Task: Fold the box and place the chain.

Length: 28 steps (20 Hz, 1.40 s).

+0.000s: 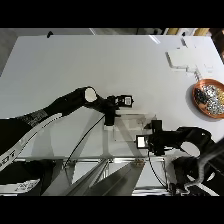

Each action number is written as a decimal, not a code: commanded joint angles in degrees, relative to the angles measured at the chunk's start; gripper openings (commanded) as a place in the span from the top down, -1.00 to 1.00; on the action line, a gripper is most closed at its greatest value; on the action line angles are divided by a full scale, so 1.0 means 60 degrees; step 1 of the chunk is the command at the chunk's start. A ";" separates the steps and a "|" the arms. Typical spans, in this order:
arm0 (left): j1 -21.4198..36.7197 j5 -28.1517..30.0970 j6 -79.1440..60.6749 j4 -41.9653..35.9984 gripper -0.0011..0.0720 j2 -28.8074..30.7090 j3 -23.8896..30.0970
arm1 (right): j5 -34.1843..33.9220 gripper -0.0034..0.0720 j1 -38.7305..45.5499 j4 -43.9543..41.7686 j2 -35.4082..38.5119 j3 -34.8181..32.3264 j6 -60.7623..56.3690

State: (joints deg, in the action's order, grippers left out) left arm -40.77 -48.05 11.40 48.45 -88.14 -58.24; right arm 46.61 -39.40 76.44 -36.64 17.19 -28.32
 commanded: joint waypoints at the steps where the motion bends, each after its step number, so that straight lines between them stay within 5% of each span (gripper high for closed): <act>1: -0.0007 -0.0015 -0.0004 0.0004 0.94 0.0000 0.0004 | -0.0943 -0.75 -0.0506 0.0237 0.0062 -0.0554 0.0051; 12: -0.0007 -0.0029 -0.0004 0.0007 0.94 0.0000 0.0004 | -0.2248 -0.61 0.1064 -0.0321 -0.0353 -0.0415 0.0051; 16: -0.0007 -0.0033 -0.0004 0.0004 0.94 0.0004 0.0004 | -0.2095 -0.62 0.1606 -0.0787 -0.0353 0.0120 0.0117; 28: -0.0007 -0.0029 -0.0004 0.0004 0.94 0.0000 0.0000 | -0.0612 -0.68 0.4113 -0.3905 -0.1082 0.0317 0.4619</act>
State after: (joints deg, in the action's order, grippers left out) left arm -40.80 -48.31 11.35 48.45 -88.16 -58.24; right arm 39.92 -18.33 58.41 -42.59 19.00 -8.21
